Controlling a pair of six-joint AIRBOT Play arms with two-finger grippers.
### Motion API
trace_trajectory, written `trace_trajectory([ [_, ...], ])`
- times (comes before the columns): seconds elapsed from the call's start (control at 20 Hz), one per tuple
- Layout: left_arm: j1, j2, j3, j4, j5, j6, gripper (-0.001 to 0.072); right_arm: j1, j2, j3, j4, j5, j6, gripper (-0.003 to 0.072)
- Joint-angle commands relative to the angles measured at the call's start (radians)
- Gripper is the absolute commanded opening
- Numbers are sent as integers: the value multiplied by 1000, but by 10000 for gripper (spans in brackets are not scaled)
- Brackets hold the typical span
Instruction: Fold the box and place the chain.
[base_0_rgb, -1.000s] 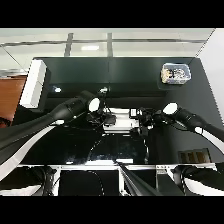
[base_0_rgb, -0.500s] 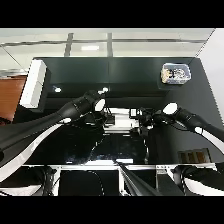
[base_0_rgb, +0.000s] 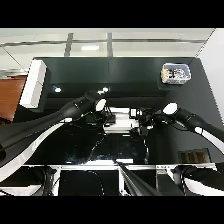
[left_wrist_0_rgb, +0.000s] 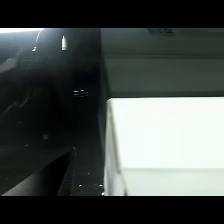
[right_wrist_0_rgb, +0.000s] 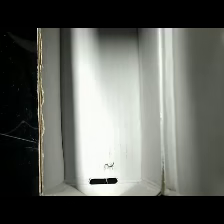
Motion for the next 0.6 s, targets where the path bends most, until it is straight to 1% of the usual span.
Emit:
trace_trajectory([
  [0.0, 0, -17, 37, -8, 6, 3, 355, 0, 0, 0, 0, 0, 0, 167],
  [0.05, 0, -28, 55, -6, -8, 8, 334, 0, 0, 0, 0, 1, 0, 167],
  [0.1, 0, -42, 72, -7, -27, 19, 237, 0, 0, 0, 0, 1, 0, 167],
  [0.25, -10, -75, 95, -18, -93, 33, 228, 0, 0, 0, 0, 1, 0, 168],
  [0.35, -12, -76, 95, -5, -101, 33, 219, 0, 0, 0, 0, 1, 0, 168],
  [0.4, -12, -76, 95, 0, -97, 32, 113, 0, 0, 0, 0, 1, 0, 167],
  [0.45, -12, -76, 95, 3, -90, 33, 47, 0, 0, 0, 0, 1, 0, 167],
  [0.5, -13, -76, 97, 3, -88, 33, 24, 0, 0, 0, 0, 1, 0, 167],
  [0.55, -13, -76, 97, 1, -85, 33, 24, 0, 0, 0, 0, 1, 0, 167],
])
